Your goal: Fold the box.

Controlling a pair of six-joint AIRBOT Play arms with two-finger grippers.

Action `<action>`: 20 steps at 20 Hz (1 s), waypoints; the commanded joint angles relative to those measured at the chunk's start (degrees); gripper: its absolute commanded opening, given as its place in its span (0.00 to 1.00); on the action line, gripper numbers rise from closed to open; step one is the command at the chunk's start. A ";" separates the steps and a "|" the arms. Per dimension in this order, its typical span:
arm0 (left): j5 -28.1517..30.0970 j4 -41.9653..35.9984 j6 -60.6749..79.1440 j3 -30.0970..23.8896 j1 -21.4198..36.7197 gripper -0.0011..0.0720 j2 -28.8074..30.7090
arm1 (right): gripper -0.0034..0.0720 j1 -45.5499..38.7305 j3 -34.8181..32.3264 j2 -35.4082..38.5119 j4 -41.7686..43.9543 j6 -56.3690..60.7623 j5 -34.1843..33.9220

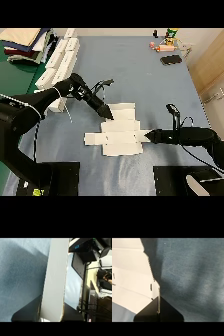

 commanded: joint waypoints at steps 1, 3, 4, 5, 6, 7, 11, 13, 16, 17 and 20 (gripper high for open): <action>1.16 0.04 1.14 0.04 -0.24 0.32 -0.02 | 0.04 0.04 -0.04 0.07 -0.02 -0.17 -0.04; 1.62 0.04 2.71 0.04 -0.31 0.05 -0.02 | 0.04 0.04 -0.04 0.07 -0.02 -0.15 -0.07; 1.36 0.04 4.04 0.04 -0.42 0.03 -0.02 | 0.04 0.04 -0.04 0.07 -0.02 -0.17 -0.07; 1.33 0.04 4.04 0.04 -0.48 0.03 -0.02 | 0.04 0.04 -0.04 0.07 -0.02 -0.15 -0.07; 1.05 0.04 4.00 0.04 -0.48 0.03 -0.02 | 0.04 0.04 -0.04 0.07 -0.02 -0.15 -0.07; 0.66 0.04 3.98 0.02 -0.48 0.03 -0.02 | 0.04 0.04 -0.04 0.07 -0.04 -0.17 -0.04; 0.28 0.04 10.34 0.04 -0.44 0.03 0.07 | 0.34 -0.04 1.11 0.09 -5.27 -0.11 0.87; 0.44 0.02 16.20 0.02 -0.48 0.03 0.92 | 0.35 -0.74 3.69 0.07 -12.85 2.84 2.29; 0.46 0.02 18.27 -0.28 -0.68 0.02 3.89 | 0.35 -1.27 8.61 0.07 -27.78 14.03 3.06; 0.92 -0.04 19.32 -0.94 -0.87 0.02 5.33 | 0.35 -1.27 10.51 0.07 -31.45 16.55 2.99; 9.42 -0.66 24.33 -6.97 -3.04 0.02 11.98 | 0.35 -1.25 16.33 0.07 -33.46 20.74 3.02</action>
